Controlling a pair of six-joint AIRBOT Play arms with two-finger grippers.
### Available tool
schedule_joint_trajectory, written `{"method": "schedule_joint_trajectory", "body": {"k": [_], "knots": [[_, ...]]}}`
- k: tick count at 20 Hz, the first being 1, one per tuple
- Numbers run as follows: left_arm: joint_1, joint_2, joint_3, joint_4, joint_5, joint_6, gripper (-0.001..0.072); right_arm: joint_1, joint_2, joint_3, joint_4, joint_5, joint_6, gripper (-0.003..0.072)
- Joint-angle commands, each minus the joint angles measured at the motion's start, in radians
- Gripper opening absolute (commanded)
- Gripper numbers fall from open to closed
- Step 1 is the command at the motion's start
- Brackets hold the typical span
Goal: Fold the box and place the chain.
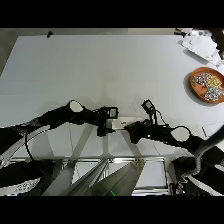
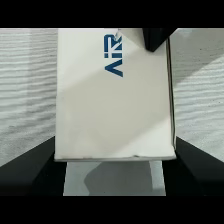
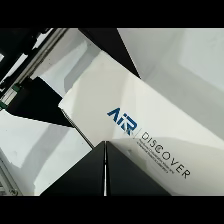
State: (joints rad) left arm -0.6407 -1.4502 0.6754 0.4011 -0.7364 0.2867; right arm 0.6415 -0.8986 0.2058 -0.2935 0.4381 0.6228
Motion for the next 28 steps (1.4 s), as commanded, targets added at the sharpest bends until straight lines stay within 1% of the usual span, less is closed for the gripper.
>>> {"method": "schedule_joint_trajectory", "body": {"k": [1, 3, 7, 12, 15, 17, 18, 20, 21, 22, 23, 24, 25, 26, 27, 28], "knots": [[0.001, 0.000, 0.000, -0.001, 0.000, -0.002, 0.0335, 0.000, -0.003, -0.031, -0.006, -0.010, 0.005, 0.0005], [0.001, 0.000, 0.000, -0.001, -0.001, -0.002, 0.0335, 0.000, -0.003, -0.035, -0.002, -0.013, 0.004, 0.0005], [0.001, 0.000, 0.000, -0.001, -0.001, -0.002, 0.0335, 0.000, 0.003, -0.031, 0.078, -0.058, -0.053, 0.0006], [0.001, 0.000, 0.000, -0.001, -0.001, -0.002, 0.0335, 0.000, 0.093, 0.011, 0.096, -0.103, -0.082, 0.0006], [0.001, 0.000, 0.000, -0.001, -0.001, -0.002, 0.0335, 0.000, 0.165, 0.055, 0.051, -0.099, -0.082, 0.0009], [0.001, 0.000, 0.000, -0.001, 0.000, -0.002, 0.0335, 0.000, 0.231, 0.082, 0.000, -0.055, -0.069, 0.0009], [0.001, 0.000, 0.000, -0.001, 0.000, -0.002, 0.0335, 0.000, 0.266, 0.096, -0.033, -0.031, -0.029, 0.0009], [0.001, 0.000, 0.000, -0.001, -0.001, -0.002, 0.0335, 0.000, 0.333, 0.129, -0.194, 0.014, 0.172, 0.0009], [0.001, 0.000, 0.000, -0.001, -0.001, -0.002, 0.0335, 0.000, 0.359, 0.153, -0.348, 0.059, 0.319, 0.0009], [0.001, 0.000, 0.000, -0.001, -0.001, -0.002, 0.0335, -0.004, 0.375, 0.186, -0.534, 0.136, 0.481, 0.0009], [0.001, 0.000, 0.000, -0.001, -0.001, -0.002, 0.0335, -0.024, 0.380, 0.235, -0.749, 0.276, 0.662, 0.0009], [0.001, 0.000, 0.000, -0.001, 0.000, -0.002, 0.0335, -0.053, 0.380, 0.288, -0.938, 0.435, 0.791, 0.0009], [0.001, 0.000, 0.000, -0.001, -0.001, -0.002, 0.0335, -0.089, 0.380, 0.344, -1.093, 0.594, 0.860, 0.0006], [0.001, 0.000, 0.000, -0.001, -0.001, -0.002, 0.0335, -0.137, 0.380, 0.402, -1.213, 0.747, 0.872, 0.0006], [0.001, 0.000, 0.000, -0.001, 0.000, -0.002, 0.0335, -0.192, 0.380, 0.457, -1.299, 0.867, 0.849, 0.0005], [0.001, 0.000, 0.000, -0.001, -0.001, -0.002, 0.0335, -0.246, 0.379, 0.499, -1.348, 0.951, 0.797, 0.0005]]}}
